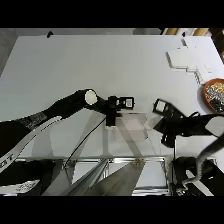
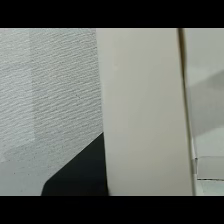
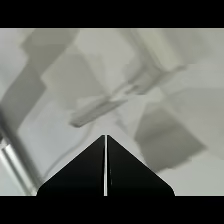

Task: Fold the box and place the chain.

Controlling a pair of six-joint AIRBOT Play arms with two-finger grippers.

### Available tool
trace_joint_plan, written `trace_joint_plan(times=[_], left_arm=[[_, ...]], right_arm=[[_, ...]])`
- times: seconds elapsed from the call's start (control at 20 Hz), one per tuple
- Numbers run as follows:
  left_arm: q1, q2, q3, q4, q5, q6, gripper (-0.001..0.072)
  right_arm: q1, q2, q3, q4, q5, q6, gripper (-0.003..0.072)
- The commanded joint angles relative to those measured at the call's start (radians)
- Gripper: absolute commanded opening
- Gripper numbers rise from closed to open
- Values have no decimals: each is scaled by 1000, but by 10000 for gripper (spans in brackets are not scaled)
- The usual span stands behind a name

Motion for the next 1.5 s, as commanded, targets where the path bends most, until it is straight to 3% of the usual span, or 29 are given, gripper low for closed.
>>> trace_joint_plan(times=[0.0,0.05,0.15,0.3,0.55,0.8,1.05,1.45], left_arm=[[0,0,0,0,0,0,12],[0,0,0,0,0,0,12],[0,0,0,0,0,0,12],[0,0,0,0,0,0,12],[0,0,0,0,0,0,12],[0,0,0,0,0,0,12],[0,0,0,0,0,0,12],[0,0,0,0,0,0,12]], right_arm=[[129,-1,-107,-4,-53,-100,45],[158,-1,-128,-23,-90,-122,140],[180,0,-172,-38,-196,-185,434],[231,0,-240,-76,-368,-286,673],[345,-1,-328,-109,-534,-301,693],[322,-13,-351,-167,-658,-300,691],[229,-13,-288,-166,-634,-301,689],[208,-60,-220,-101,-578,-303,688]])
